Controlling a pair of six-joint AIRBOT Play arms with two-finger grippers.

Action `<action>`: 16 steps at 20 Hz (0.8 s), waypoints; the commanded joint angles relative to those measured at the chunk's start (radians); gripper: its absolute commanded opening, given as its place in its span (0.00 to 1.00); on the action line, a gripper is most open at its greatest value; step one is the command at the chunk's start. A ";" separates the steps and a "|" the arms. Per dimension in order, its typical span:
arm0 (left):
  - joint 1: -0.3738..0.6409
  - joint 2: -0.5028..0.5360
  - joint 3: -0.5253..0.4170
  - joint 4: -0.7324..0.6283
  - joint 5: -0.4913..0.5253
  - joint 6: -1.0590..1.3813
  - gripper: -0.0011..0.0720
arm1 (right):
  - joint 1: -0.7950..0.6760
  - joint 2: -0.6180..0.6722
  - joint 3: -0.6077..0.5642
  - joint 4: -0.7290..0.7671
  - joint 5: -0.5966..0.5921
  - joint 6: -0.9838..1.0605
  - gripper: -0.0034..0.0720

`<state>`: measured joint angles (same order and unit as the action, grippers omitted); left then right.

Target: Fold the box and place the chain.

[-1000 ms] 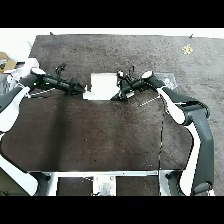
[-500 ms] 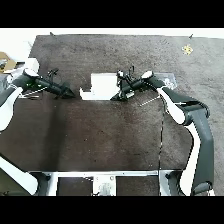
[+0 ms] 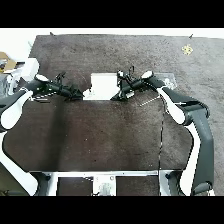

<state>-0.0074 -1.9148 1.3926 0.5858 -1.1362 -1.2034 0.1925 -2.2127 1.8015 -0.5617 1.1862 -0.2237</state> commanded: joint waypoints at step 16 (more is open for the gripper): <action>0.007 0.002 0.004 -0.142 -0.070 0.080 0.44 | 0.000 -0.001 0.000 0.000 0.000 0.000 0.63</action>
<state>-0.0010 -1.9137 1.3964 0.4728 -1.1892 -1.1458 0.1917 -2.2127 1.8015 -0.5621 1.1866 -0.2234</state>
